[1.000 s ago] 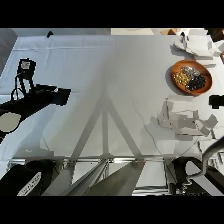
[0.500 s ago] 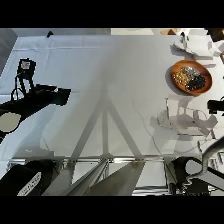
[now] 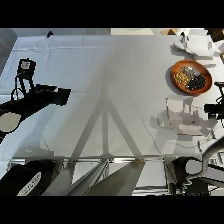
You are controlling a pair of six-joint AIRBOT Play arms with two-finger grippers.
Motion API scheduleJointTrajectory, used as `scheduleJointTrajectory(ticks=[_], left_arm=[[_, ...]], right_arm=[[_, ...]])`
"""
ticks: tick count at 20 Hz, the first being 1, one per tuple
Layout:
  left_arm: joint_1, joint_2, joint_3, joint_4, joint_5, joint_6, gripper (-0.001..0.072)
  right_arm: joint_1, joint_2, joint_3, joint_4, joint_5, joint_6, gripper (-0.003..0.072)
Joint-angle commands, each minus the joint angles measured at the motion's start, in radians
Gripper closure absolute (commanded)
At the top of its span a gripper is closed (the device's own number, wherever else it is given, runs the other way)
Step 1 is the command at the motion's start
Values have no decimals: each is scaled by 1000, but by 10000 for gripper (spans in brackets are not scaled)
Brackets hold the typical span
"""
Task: Fold the box and place the chain.
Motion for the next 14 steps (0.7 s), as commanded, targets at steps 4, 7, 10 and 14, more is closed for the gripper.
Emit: scheduleJointTrajectory(ticks=[4, 7, 10, 14], left_arm=[[0, -1, 0, 0, 0, 0, 13], [0, -1, 0, 0, 0, 0, 13], [0, 0, 0, 0, 0, 0, 13], [0, -1, 0, 0, 0, 0, 13]], right_arm=[[-1, -50, 35, -3, 31, -30, 402], [-1, -97, 35, -3, 85, -48, 403], [-1, -126, 35, -3, 78, -57, 503], [-1, -127, 35, -4, 57, -106, 677]])
